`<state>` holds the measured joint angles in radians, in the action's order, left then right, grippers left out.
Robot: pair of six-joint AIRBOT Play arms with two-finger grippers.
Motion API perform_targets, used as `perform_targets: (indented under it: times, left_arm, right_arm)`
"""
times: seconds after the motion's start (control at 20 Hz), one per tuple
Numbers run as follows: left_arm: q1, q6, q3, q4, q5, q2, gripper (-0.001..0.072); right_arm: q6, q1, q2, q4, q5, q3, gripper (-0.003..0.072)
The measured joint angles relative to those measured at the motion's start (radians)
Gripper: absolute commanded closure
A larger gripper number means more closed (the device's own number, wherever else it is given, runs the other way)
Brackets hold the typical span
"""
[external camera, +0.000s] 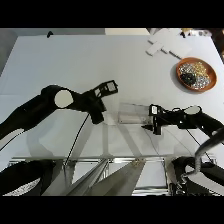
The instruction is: Fold the box and place the chain.
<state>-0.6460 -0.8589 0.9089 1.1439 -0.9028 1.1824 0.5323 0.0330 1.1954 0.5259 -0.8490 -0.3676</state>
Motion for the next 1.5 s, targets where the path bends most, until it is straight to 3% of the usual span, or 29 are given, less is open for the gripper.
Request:
perform_targets:
  times: [0.25, 0.45, 0.8, 1.5]
  left_arm:
    - [0.093, -0.323, 0.0, 0.074, -0.036, 0.009, 0.0707]
    - [0.142, -0.5, 0.0, 0.072, -0.046, 0.091, 0.0706]
    - [0.147, -0.525, 0.0, -0.071, -0.043, 0.232, 0.0706]
    - [0.1, -0.491, 0.0, -0.195, -0.019, 0.298, 0.0706]
  right_arm:
    - [0.0, 0.0, 0.0, 0.0, 0.0, 0.0, 0.028]
    - [0.0, 0.0, 0.0, 0.0, 0.0, 0.0, 0.028]
    - [0.0, 0.0, 0.0, 0.0, 0.0, 0.0, 0.028]
    - [0.0, 0.0, 0.0, 0.0, 0.0, 0.0, 0.028]
